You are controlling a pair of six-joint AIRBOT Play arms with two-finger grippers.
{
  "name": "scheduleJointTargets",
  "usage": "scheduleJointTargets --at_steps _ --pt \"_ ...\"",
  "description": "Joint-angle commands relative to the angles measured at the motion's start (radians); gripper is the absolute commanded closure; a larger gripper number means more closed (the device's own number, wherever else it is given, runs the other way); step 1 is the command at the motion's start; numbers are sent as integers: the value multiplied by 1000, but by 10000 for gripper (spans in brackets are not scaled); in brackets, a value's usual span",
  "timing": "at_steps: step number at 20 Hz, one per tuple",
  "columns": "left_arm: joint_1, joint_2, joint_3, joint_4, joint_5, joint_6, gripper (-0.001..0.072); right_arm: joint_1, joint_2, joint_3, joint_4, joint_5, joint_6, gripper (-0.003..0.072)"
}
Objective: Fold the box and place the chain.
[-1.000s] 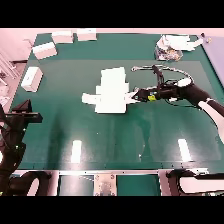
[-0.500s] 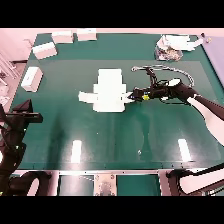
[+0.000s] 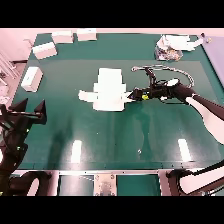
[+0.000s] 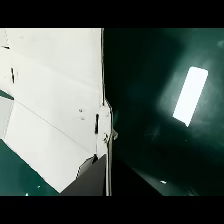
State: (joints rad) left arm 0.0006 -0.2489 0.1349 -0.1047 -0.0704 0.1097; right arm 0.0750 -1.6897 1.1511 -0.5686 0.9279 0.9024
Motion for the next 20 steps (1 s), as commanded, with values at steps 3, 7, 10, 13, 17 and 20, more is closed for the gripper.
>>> scheduleJointTargets --at_steps 3,7,10,13,17,20 --pt "0 -106 21 -1 -116 -56 53 3 -2 8 0 -5 -18 680" --pt "0 -351 123 0 -209 -54 153 9 -2 26 0 -4 -19 680" --pt "0 -499 194 -1 -216 -53 153 16 -6 27 -1 -4 -21 680" --pt "0 -509 206 0 -293 -41 153 17 -16 27 0 -4 -21 680" --pt "0 -554 274 0 -286 -23 154 19 -18 28 0 -4 -21 680" --pt "0 -700 393 3 -344 -24 154 23 -19 28 -32 -3 -21 680"
